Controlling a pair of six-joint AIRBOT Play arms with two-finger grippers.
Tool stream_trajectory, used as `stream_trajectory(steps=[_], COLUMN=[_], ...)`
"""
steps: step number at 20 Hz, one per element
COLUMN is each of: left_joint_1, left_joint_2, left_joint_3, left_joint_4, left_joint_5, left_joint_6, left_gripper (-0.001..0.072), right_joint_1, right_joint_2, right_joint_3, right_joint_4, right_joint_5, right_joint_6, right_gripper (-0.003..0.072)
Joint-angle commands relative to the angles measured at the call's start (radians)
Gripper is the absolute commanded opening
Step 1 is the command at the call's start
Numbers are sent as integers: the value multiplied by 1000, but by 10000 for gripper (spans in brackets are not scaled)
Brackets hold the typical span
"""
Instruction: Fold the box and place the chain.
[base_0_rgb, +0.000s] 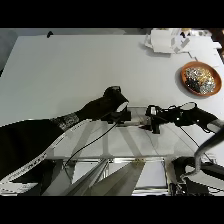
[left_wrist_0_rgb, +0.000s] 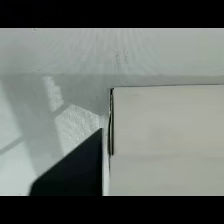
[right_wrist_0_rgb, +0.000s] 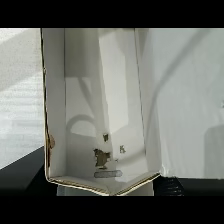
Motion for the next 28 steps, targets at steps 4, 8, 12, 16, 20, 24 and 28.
stream_trajectory(steps=[4, 8, 12, 16, 20, 24, 28], left_joint_1=[-12, -12, 16, 71, 148, 239, 343], left_joint_2=[-25, -24, 26, 135, 283, 418, 531], left_joint_3=[1, 1, 1, 1, 1, -16, -199], left_joint_4=[4, -6, -21, -34, -56, -62, -224], left_joint_5=[-11, -19, -82, -99, -139, -212, -174], left_joint_6=[13, 13, 14, 76, 304, 762, 1519], left_gripper=[4, 80, 262, 273, 274, 626, 651], right_joint_1=[1, 1, 1, 1, 1, 1, 1], right_joint_2=[0, 0, 0, 0, 0, 0, 0], right_joint_3=[1, 1, 1, 1, 1, 1, 1], right_joint_4=[0, 0, 0, 0, 0, 0, 0], right_joint_5=[0, 0, 0, 0, 0, 0, 0], right_joint_6=[0, 0, 0, 0, 0, 0, 0], right_gripper=[464, 464, 464, 464, 464, 464, 464])
